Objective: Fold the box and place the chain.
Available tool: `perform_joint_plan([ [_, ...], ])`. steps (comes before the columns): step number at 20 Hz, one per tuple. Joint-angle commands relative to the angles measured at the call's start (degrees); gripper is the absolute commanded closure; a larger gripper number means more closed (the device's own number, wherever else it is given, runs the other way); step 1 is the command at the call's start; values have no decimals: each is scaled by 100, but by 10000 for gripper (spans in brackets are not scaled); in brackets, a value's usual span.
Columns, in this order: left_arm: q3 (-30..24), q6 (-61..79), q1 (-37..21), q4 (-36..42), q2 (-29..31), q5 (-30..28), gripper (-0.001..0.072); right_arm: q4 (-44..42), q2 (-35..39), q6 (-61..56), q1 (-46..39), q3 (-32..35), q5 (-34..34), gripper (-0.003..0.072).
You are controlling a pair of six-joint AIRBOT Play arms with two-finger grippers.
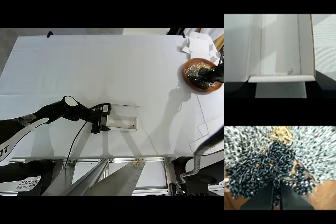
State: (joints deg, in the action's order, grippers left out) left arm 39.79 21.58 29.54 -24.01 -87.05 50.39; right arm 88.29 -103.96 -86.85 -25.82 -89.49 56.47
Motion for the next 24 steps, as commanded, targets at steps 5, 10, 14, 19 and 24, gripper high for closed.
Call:
perform_joint_plan([
  [5,4,0,-4,0,2,0,502,-13,1252,953,0,-2,428,665],
  [10,4,0,-4,0,2,-2,502,-240,2114,1257,0,0,1047,665],
  [14,4,0,-4,0,2,-2,502,-1333,2662,1980,0,0,2044,665],
  [19,4,0,-4,0,2,-2,502,-2201,3268,2031,4,0,2710,665],
  [24,4,0,-4,0,2,-2,502,-3104,3731,2087,81,15,3626,665],
])
